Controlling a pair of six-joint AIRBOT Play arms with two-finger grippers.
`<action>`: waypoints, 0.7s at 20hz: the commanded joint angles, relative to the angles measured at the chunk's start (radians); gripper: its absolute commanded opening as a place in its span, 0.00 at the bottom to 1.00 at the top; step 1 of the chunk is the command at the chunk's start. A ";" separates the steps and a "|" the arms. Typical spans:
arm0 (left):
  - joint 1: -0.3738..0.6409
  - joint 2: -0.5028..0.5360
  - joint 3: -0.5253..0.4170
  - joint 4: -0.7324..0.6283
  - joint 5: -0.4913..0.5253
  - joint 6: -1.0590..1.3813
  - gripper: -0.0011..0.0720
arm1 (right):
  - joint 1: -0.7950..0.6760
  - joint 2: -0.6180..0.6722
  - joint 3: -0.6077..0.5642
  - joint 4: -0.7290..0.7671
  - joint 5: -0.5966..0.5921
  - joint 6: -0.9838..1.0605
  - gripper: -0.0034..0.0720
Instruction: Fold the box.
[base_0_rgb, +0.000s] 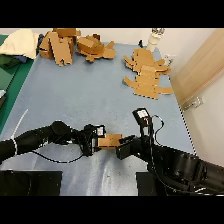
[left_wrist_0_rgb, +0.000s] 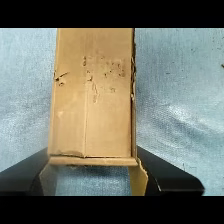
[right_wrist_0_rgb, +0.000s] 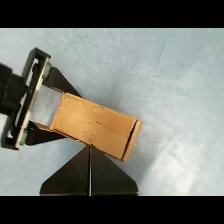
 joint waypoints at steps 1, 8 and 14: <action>0.000 0.001 0.000 0.000 0.000 0.000 0.68 | -0.001 0.006 -0.056 -0.014 0.058 0.385 0.04; 0.000 0.001 0.000 0.000 0.001 0.000 0.68 | -0.105 0.124 -0.371 -0.155 0.528 0.985 0.04; 0.000 0.001 0.000 0.000 0.001 0.000 0.68 | -0.487 0.264 -0.460 -0.277 1.080 1.089 0.04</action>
